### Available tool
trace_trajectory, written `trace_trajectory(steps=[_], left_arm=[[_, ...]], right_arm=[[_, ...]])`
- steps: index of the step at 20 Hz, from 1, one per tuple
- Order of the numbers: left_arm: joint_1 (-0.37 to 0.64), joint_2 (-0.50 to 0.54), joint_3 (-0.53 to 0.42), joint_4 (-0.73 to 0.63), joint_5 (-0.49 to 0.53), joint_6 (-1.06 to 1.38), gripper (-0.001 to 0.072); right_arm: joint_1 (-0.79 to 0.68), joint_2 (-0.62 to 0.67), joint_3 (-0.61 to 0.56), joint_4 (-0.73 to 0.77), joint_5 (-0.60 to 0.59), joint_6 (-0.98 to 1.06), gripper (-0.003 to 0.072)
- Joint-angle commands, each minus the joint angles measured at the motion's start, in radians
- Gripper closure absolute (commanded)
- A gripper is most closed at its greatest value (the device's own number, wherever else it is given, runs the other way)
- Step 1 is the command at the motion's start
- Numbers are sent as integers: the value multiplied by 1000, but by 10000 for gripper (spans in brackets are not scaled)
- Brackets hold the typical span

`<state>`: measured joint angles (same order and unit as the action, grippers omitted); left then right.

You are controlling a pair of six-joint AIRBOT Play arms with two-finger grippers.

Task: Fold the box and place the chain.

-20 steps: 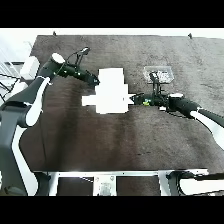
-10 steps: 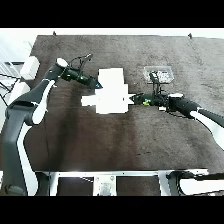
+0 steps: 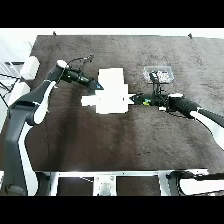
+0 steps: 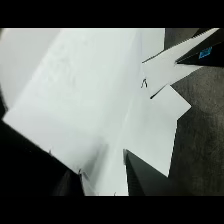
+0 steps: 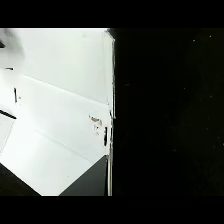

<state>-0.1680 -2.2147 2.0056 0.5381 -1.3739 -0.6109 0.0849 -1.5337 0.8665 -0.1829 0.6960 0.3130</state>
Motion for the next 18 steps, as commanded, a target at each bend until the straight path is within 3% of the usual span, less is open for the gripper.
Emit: trace_trajectory(steps=[1, 2, 3, 4, 5, 6, 8, 10, 11, 14, 18], left_arm=[[1, -12, 1, -24, -21, 19, 365], [1, -13, 1, -27, -14, 28, 366], [1, -13, 1, -31, -14, 31, 490], [1, -13, 1, -31, -13, 31, 541], [0, -13, 1, -32, -13, 31, 545], [1, -13, 1, -34, -13, 36, 650], [1, -13, 1, -34, -14, 48, 688], [1, -12, 1, -35, -29, 109, 689], [1, -12, 1, -35, -34, 154, 690], [2, -10, 1, -38, -60, 310, 693], [2, -3, 1, -53, -74, 455, 695]], right_arm=[[0, -1, 0, 0, 0, -1, 669], [0, -1, 0, 0, 0, -1, 669], [0, -1, 0, 0, 0, -1, 669], [0, -1, 0, 0, 0, -1, 669], [0, -1, 0, 0, 0, -1, 669], [0, -1, 0, 0, 0, -1, 669], [0, -1, 0, 0, 0, -1, 668], [-2, 0, 0, 0, 2, -1, 470], [-10, 1, 0, 0, 3, 0, 450], [-63, 9, 0, 13, 27, 0, 449], [-198, 23, 0, 105, 203, 0, 449]])
